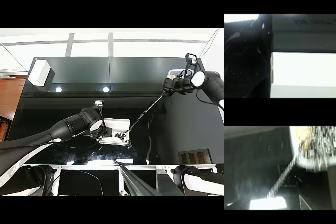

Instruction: Fold the box and place the chain.

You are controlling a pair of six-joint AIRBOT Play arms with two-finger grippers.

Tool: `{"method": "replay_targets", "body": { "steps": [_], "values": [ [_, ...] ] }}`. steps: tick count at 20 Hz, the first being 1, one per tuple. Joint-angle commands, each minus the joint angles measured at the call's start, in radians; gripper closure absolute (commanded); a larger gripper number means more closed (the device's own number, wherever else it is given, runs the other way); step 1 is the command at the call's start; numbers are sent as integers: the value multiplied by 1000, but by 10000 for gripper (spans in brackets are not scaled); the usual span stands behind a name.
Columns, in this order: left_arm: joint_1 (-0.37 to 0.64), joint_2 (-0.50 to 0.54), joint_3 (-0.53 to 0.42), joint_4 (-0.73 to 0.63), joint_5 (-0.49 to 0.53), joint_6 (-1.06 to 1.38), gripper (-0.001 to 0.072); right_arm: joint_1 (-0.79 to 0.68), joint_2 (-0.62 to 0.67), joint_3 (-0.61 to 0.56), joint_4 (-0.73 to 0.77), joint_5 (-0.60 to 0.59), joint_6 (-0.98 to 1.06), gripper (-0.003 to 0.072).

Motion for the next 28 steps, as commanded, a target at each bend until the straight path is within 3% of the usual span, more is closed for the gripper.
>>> {"method": "replay_targets", "body": {
  "steps": [1,4,6,7,8,9,10,14,17,20,23,28],
  "values": [
    [-1,0,0,0,0,0,677,-11,-189,155,-11,-13,140,-34],
    [0,0,0,0,0,0,677,-12,-301,271,-11,77,237,-34],
    [0,0,0,0,0,0,677,-11,-322,282,-10,84,274,-34],
    [0,0,0,0,0,0,677,-12,-323,282,-10,85,279,58],
    [0,0,0,0,0,0,677,-12,-322,283,-10,98,279,397],
    [0,0,0,0,0,0,677,-11,-322,283,-9,118,278,604],
    [0,0,0,0,0,0,677,-11,-319,283,-8,146,270,668],
    [0,0,0,0,2,0,677,-11,-200,283,24,248,24,672],
    [0,0,0,0,4,0,677,-11,64,283,39,320,-175,674],
    [0,0,0,1,3,0,677,-11,355,283,70,358,-219,674],
    [0,0,0,0,3,0,677,-11,549,283,291,517,-296,674],
    [0,0,0,1,2,0,677,-11,683,283,594,598,-339,673]
  ]
}}
